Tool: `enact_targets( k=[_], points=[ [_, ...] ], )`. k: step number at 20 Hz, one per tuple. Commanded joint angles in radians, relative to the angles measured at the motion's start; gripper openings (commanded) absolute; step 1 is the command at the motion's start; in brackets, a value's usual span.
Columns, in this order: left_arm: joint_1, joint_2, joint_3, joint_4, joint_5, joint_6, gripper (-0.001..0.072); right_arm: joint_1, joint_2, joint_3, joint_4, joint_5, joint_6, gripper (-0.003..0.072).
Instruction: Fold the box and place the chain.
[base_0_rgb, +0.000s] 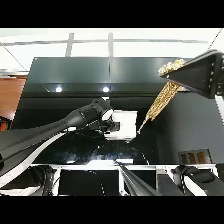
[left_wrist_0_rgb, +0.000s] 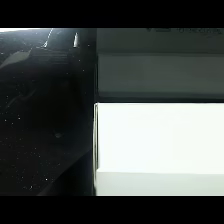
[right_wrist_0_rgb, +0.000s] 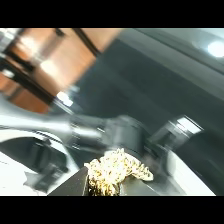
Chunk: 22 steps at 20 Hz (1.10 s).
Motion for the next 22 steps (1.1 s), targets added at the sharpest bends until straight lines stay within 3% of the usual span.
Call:
enact_targets(
  k=[1,7,13,17,22],
  points=[
    [0.001,0.000,0.001,0.000,0.000,0.000,0.0030,0.001,0.001,0.000,0.169,-0.054,-0.022,0.0015],
    [0.001,0.000,0.001,0.000,0.000,0.000,0.0030,0.001,0.000,0.000,0.333,-0.162,-0.061,0.0015],
    [0.001,0.000,0.001,0.000,0.000,0.000,0.0030,0.002,-0.007,-0.030,0.000,-0.106,0.002,0.0015],
    [0.001,0.000,0.001,0.000,0.000,0.000,0.0030,0.002,-0.008,-0.169,0.018,-0.129,0.002,0.0015],
    [0.001,0.000,0.001,0.000,0.000,0.000,0.0030,0.002,-0.016,-0.258,0.010,-0.157,0.001,0.0015]
  ],
)
